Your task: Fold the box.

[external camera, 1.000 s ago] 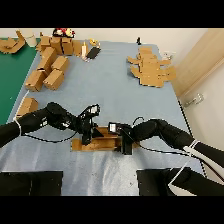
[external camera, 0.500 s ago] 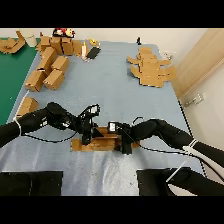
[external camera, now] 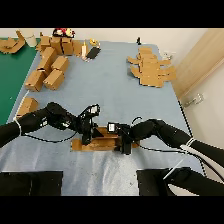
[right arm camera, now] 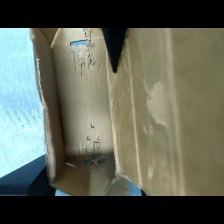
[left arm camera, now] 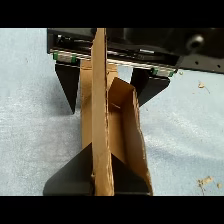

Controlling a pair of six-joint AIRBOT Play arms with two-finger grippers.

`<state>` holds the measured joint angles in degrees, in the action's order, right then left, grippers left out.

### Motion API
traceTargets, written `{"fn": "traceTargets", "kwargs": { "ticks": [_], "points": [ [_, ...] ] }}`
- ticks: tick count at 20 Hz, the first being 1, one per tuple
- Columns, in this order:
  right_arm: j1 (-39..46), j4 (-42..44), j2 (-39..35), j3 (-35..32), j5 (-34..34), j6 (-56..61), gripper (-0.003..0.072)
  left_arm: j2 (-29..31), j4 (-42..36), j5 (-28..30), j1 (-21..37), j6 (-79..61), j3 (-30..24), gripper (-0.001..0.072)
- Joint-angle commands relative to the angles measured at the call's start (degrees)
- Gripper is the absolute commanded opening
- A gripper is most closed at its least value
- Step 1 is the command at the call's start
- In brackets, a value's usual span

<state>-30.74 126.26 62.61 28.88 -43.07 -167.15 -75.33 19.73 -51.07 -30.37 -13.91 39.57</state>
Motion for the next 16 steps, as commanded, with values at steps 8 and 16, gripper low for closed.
{"fn": "traceTargets", "kwargs": {
  "ticks": [8,16],
  "points": [
    [0.04,-0.52,0.28,0.02,-1.4,0.0,0.0415,-0.04,0.02,0.02,0.02,0.0,0.0,0.0011],
    [0.02,-0.48,0.28,0.02,-1.38,0.02,0.0416,-0.04,0.02,0.02,0.02,0.0,0.0,0.0011]
  ]
}}
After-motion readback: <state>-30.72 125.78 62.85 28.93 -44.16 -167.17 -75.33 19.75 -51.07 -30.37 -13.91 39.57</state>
